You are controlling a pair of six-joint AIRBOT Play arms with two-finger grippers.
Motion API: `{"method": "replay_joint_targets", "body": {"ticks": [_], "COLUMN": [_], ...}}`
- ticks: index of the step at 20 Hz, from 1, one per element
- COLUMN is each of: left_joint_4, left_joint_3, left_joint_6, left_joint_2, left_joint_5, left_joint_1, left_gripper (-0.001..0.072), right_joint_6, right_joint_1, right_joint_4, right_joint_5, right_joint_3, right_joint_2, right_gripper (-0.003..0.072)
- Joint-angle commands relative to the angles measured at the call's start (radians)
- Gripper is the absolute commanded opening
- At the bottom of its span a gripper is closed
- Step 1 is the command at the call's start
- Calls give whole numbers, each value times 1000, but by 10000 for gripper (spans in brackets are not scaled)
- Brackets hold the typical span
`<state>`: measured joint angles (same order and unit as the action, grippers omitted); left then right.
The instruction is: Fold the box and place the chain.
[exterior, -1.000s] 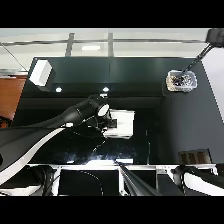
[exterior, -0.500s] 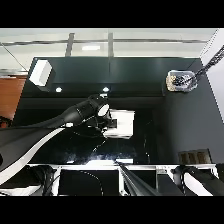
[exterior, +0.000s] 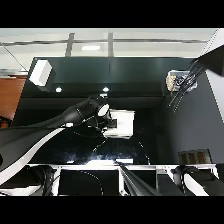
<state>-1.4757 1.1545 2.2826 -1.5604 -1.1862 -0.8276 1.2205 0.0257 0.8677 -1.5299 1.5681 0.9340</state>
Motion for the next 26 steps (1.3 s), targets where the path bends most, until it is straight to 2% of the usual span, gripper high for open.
{"method": "replay_joint_targets", "body": {"ticks": [1,7,10,19,26], "left_joint_4": [0,0,0,15,19], "left_joint_3": [0,0,0,0,0], "left_joint_6": [0,0,0,0,0], "left_joint_2": [-1,-1,-1,-1,-1], "left_joint_5": [1,0,0,0,4], "left_joint_1": [0,0,0,0,0], "left_gripper": [28,28,28,28,28], "right_joint_6": [-34,-35,-21,1,3], "right_joint_1": [-69,-278,-334,-369,-448], "right_joint_4": [-182,-204,-206,-254,-291], "right_joint_5": [-14,162,275,237,346], "right_joint_3": [-113,-313,-393,-401,-401], "right_joint_2": [-5,-2,1,6,30], "right_gripper": [7,7,6,6,6]}}
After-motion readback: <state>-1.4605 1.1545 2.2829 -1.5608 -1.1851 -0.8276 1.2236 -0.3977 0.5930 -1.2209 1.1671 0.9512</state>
